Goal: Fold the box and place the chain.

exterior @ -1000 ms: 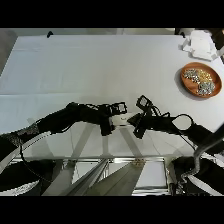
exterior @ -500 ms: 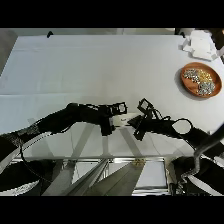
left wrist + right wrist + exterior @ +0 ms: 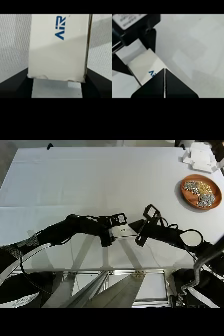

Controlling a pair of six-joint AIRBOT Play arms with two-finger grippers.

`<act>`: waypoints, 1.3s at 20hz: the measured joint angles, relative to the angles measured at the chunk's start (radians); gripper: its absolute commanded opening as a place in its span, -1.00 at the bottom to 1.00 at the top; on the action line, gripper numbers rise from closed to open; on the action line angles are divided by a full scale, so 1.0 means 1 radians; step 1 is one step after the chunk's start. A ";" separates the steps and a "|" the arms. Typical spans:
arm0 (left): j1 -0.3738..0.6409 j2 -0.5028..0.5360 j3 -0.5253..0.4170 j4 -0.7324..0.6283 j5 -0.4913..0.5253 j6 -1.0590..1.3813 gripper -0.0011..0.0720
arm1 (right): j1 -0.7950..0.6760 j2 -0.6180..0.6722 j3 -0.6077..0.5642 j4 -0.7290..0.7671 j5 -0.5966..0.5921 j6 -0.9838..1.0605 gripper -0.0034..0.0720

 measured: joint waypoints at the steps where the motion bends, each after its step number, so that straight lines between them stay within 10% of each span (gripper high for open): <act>1: 0.000 0.000 0.000 0.000 0.000 0.000 0.11 | 0.000 0.011 0.011 -0.024 0.006 0.044 -0.87; 11: 0.000 0.000 0.000 0.000 0.002 0.003 0.11 | -0.107 0.037 0.193 -1.045 0.441 1.024 -0.87; 14: 0.000 0.000 0.000 0.000 0.002 0.003 0.08 | -0.247 0.035 0.216 -1.136 0.652 1.128 -0.87; 16: 0.000 0.000 0.000 0.000 0.002 0.003 -0.83 | -0.343 0.034 0.224 -1.161 0.754 1.160 -0.87; 17: 0.000 0.001 0.000 0.000 0.002 0.003 -0.96 | -0.385 0.034 0.226 -1.166 0.788 1.172 -0.87; 26: 0.192 0.103 0.000 0.154 0.016 -0.290 -0.96 | -0.507 0.034 0.230 -1.091 0.781 1.200 -0.87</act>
